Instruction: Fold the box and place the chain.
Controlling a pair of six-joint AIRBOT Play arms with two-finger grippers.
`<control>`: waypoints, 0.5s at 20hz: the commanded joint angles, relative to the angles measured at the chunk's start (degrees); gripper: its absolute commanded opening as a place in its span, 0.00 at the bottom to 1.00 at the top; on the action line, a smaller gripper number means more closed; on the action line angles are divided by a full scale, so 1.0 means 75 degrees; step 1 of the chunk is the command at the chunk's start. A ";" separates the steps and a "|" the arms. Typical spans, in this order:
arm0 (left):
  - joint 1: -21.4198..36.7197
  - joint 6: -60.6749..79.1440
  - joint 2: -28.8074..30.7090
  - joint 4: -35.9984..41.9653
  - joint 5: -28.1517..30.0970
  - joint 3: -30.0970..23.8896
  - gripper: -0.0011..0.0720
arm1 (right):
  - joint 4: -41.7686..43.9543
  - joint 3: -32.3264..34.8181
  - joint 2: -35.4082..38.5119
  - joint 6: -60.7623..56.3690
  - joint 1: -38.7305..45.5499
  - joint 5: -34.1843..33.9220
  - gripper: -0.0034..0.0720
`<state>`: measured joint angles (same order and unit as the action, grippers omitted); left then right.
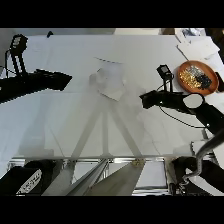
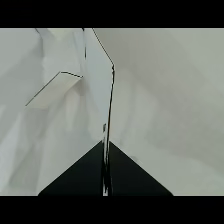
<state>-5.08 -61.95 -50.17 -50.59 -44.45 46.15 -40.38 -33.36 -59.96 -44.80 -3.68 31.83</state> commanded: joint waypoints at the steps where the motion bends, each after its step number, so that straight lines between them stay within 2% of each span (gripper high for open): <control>1: -0.0003 0.0003 -0.0003 0.0000 0.0000 0.0006 0.96 | 0.0015 0.0274 -0.0475 0.0629 0.0294 -0.0157 0.06; 6: -0.0003 0.0003 -0.0003 0.0000 0.0000 0.0006 0.96 | 0.0466 0.0274 -0.0871 0.1667 0.0309 -0.0044 0.06; 10: -0.0003 0.0003 -0.0003 0.0000 0.0003 0.0006 0.96 | 0.1512 0.0274 -0.0854 0.2827 0.0079 0.0729 0.06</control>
<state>-5.08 -61.95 -50.17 -50.59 -44.45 46.17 -33.87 -31.35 -66.02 -30.17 -2.07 33.63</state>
